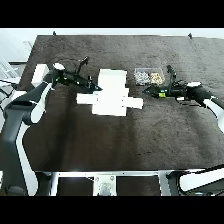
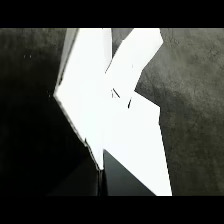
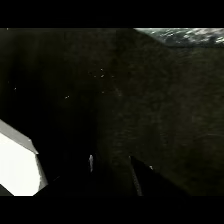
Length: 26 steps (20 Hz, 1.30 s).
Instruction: Fold the box and place the chain.
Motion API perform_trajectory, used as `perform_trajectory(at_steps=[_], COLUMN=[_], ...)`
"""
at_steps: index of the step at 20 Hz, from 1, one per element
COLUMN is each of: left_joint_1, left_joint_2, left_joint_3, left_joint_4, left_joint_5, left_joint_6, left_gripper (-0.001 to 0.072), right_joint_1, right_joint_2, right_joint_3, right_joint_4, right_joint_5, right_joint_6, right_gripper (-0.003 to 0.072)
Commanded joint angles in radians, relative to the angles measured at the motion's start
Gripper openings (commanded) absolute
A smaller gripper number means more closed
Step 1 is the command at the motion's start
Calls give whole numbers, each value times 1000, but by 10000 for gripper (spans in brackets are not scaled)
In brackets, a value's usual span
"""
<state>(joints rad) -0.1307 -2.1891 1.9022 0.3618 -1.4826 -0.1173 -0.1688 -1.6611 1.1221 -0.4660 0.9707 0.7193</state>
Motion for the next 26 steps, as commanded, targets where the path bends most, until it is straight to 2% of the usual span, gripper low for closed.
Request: perform_trajectory(at_steps=[1, 4, 7, 17, 26], left_joint_1=[1, 1, 0, 0, 0], left_joint_2=[51, 124, 138, 108, 108], left_joint_3=[-133, -293, -352, -371, -372], left_joint_4=[-40, -93, -110, -104, -73], left_joint_5=[101, 194, 234, 245, 254], left_joint_6=[180, 341, 470, 600, 617], left_gripper=[16, 16, 16, 19, 20], right_joint_1=[-18, -18, -17, -16, -16], right_joint_2=[2, 2, 2, 2, 1], right_joint_3=[-1, -1, -3, -18, -42], right_joint_4=[13, 14, 13, 14, 39], right_joint_5=[-27, -33, -31, -33, -85], right_joint_6=[-28, -51, -51, -78, -135], right_gripper=[304, 305, 304, 305, 304])
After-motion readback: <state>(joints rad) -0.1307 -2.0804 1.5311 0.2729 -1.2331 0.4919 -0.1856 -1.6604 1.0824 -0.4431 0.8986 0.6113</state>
